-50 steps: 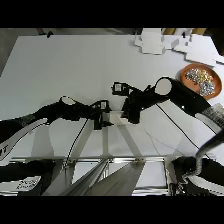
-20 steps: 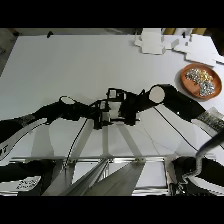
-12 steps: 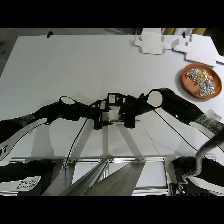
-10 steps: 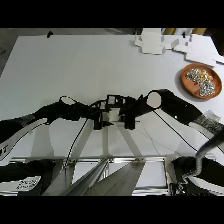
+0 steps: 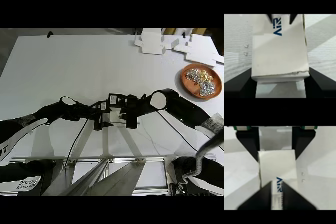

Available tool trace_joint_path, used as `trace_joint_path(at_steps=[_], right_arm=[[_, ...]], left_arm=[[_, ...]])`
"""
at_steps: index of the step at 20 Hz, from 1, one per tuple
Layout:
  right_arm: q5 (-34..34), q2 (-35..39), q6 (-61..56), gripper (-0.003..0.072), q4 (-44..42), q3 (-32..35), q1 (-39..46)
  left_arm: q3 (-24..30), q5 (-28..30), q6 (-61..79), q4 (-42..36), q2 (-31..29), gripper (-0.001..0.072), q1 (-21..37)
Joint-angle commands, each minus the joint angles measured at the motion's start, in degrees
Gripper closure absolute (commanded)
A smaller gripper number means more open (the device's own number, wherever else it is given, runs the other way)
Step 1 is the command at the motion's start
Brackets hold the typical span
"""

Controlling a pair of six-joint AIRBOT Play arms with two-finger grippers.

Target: Fold the box and place the chain.

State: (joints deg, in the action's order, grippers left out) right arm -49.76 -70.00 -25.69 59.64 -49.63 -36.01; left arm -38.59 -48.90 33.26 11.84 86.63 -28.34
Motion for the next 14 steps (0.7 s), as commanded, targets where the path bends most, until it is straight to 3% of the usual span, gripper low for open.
trace_joint_path(at_steps=[1,8,14], right_arm=[[-0.09,0.44,-1.27,0.0642,-0.09,0.28,-0.04],[-0.15,-1.64,-1.55,0.065,-0.11,5.16,-0.07],[-0.33,-3.1,-4.46,0.0649,-0.09,5.27,-0.04]], left_arm=[[-0.02,0.26,-0.09,-0.04,-0.04,0.0367,0.04],[-0.02,0.24,-0.11,-0.04,-0.04,0.0367,0.04],[-0.02,0.24,-0.09,-0.04,-0.04,0.0367,0.04]])
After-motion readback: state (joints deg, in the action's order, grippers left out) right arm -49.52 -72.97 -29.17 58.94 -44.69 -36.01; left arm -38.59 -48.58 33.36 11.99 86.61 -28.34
